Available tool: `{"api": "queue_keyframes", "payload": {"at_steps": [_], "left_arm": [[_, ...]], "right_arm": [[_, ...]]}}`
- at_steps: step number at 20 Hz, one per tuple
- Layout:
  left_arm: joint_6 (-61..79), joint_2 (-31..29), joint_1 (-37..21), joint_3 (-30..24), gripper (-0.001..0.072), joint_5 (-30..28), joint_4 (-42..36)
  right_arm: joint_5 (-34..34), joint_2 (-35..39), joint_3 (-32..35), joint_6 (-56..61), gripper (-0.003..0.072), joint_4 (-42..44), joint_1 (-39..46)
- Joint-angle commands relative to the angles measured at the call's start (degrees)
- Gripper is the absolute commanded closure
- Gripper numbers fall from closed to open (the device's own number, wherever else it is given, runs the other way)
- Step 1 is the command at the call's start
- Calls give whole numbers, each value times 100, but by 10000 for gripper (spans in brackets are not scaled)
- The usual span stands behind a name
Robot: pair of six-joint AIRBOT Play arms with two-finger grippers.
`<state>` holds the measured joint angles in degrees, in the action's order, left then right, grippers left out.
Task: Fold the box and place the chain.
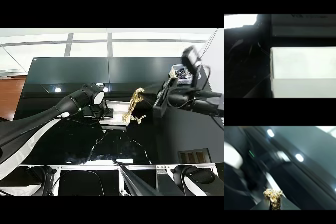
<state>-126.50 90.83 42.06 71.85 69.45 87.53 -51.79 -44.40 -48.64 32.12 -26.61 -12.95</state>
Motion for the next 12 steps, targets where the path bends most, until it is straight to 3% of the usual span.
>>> {"api": "queue_keyframes", "payload": {"at_steps": [1, 5, 10, 11, 12], "left_arm": [[2, 2, -4, 7, 682, 0, 2], [2, 2, -4, 7, 682, 2, 0], [2, 2, -4, 7, 682, 2, 2], [2, 2, -4, 7, 682, 2, 2], [2, 2, -4, 7, 682, 2, 2]], "right_arm": [[-109, -39, -210, 50, 669, 1294, -79], [66, -417, -210, 52, 670, 1307, -540], [70, -1191, -203, 866, 643, -116, -647], [68, -1325, -203, 1137, 334, -367, -645], [70, -1386, -205, 1307, 99, -614, -643]]}}
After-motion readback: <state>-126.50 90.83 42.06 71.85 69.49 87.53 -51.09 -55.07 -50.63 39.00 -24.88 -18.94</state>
